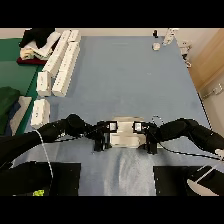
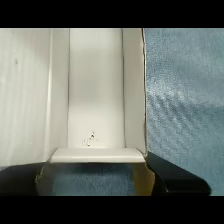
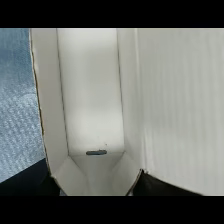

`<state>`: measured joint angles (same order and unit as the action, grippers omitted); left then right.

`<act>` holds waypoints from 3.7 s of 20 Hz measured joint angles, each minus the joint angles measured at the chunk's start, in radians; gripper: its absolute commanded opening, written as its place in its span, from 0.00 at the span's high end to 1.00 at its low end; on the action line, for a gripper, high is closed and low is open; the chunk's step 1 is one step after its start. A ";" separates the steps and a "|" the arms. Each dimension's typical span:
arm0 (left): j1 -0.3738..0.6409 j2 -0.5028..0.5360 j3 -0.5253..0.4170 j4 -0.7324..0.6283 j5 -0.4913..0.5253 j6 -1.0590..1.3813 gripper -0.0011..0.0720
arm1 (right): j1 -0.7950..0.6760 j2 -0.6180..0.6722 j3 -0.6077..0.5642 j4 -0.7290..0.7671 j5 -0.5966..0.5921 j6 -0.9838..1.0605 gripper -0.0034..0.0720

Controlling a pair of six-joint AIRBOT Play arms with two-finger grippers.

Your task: Fold the box.

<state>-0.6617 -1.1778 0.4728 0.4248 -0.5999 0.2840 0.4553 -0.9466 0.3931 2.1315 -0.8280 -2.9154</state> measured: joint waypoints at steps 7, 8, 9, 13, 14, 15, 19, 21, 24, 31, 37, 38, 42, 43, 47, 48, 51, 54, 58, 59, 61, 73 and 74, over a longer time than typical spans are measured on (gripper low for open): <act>0.000 0.002 0.000 0.000 -0.014 -0.008 0.06 | 0.000 0.000 0.000 0.000 0.000 0.000 0.26; 0.000 0.005 0.000 0.000 -0.018 -0.011 0.06 | 0.000 0.000 0.000 0.000 0.000 0.000 0.26; 0.000 0.007 0.001 0.000 -0.024 -0.011 0.06 | 0.000 0.000 0.000 0.000 0.000 0.000 0.26; 0.000 0.013 0.002 -0.002 -0.031 -0.013 0.06 | 0.000 0.000 0.000 0.000 0.000 0.000 0.26; 0.000 0.013 0.002 -0.002 -0.031 -0.013 0.06 | 0.000 0.000 0.000 0.000 0.000 0.000 0.26; 0.000 0.013 0.003 -0.002 -0.032 -0.013 0.06 | 0.000 0.000 0.000 0.000 0.000 0.000 0.26; 0.000 0.000 0.014 0.001 -0.035 -0.022 0.06 | 0.000 0.000 0.000 0.000 0.000 0.000 0.26; -0.001 -0.006 0.020 0.006 -0.035 -0.035 0.06 | 0.000 0.000 0.000 0.000 0.000 0.000 0.26; -0.010 -0.010 0.025 0.016 -0.034 -0.043 0.22 | 0.000 0.000 0.000 0.000 0.000 0.000 0.26; -0.017 -0.011 0.026 0.038 -0.035 -0.049 0.25 | 0.000 0.000 0.000 0.000 0.000 0.000 0.26; -0.018 -0.011 0.026 0.043 -0.037 -0.049 0.25 | 0.000 0.000 0.000 0.000 0.000 0.000 0.26; -0.018 -0.011 0.026 0.044 -0.038 -0.049 0.25 | 0.000 0.000 0.000 0.000 0.000 0.000 0.26; -0.018 -0.011 0.026 0.045 -0.038 -0.049 0.25 | 0.000 0.000 0.000 0.000 0.000 0.000 0.26; -0.018 -0.011 0.026 0.045 -0.038 -0.049 0.25 | 0.000 0.000 0.000 0.000 0.000 0.000 0.26; -0.018 -0.011 0.026 0.046 -0.039 -0.049 0.25 | 0.000 0.000 0.000 0.000 0.000 0.000 0.26; -0.018 -0.011 0.026 0.046 -0.039 -0.049 0.25 | 0.000 0.000 0.000 0.000 0.000 0.000 0.26; -0.018 -0.011 0.026 0.046 -0.039 -0.049 0.25 | 0.000 0.000 0.000 0.000 0.000 0.000 0.26; -0.018 -0.011 0.026 0.046 -0.039 -0.049 0.25 | 0.000 0.000 0.000 0.000 0.000 0.000 0.26; -0.018 -0.011 0.026 0.047 -0.039 -0.049 0.25 | 0.000 0.000 0.000 0.000 0.000 0.000 0.21; -0.018 -0.011 0.026 0.047 -0.039 -0.049 0.25 | 0.000 0.000 0.000 0.000 0.000 0.000 0.03; -0.018 -0.011 0.026 0.048 -0.045 -0.049 0.25 | 0.000 0.003 0.002 -0.003 -0.010 0.006 0.00; -0.019 -0.011 0.026 0.047 -0.040 -0.048 0.25 | 0.000 0.177 0.135 -0.357 -0.319 0.624 0.12; -0.019 -0.011 0.026 0.047 -0.040 -0.048 0.25 | 0.000 0.193 0.152 -0.380 -0.357 0.728 0.38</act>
<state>-0.6804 -1.1892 0.4988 0.4721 -0.6399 0.2359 0.4553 -0.7536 0.5449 1.7512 -1.1847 -2.1872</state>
